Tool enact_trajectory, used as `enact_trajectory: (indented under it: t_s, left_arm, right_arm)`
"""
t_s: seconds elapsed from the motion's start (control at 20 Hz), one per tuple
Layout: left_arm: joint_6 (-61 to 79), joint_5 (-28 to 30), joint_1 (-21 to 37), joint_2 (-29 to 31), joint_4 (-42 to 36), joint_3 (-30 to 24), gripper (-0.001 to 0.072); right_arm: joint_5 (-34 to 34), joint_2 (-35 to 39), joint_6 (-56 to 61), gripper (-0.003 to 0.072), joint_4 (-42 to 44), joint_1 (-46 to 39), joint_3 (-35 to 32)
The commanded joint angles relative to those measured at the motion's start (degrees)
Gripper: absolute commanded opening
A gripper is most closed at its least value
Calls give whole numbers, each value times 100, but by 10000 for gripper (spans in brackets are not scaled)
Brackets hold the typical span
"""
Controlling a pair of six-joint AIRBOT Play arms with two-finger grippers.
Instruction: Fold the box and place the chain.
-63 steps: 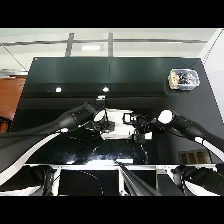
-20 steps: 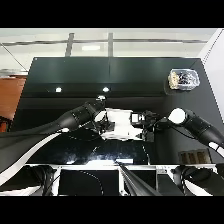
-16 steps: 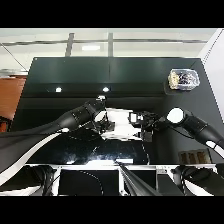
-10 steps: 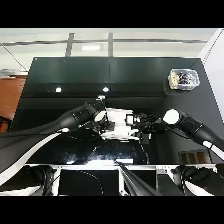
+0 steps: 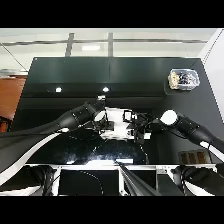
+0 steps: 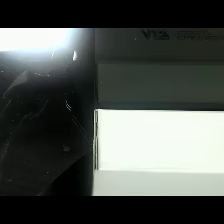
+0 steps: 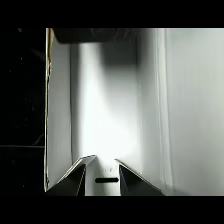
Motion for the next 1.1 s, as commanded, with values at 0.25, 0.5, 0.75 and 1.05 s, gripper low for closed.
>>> enact_trajectory:
  t_s: [0.25,0.5,0.75,1.05]
  left_arm:
    - [-2,15,0,2,-13,4,29]
    - [-2,13,0,2,-13,4,29]
    - [-4,13,0,2,-11,4,29]
    - [-2,15,0,0,-11,4,29]
  right_arm:
    - [-162,-138,66,243,142,96,-2]
    - [-214,-138,90,283,162,92,-2]
    - [-140,81,424,189,122,-122,0]
    - [1744,1436,3497,38,-922,-1801,35]
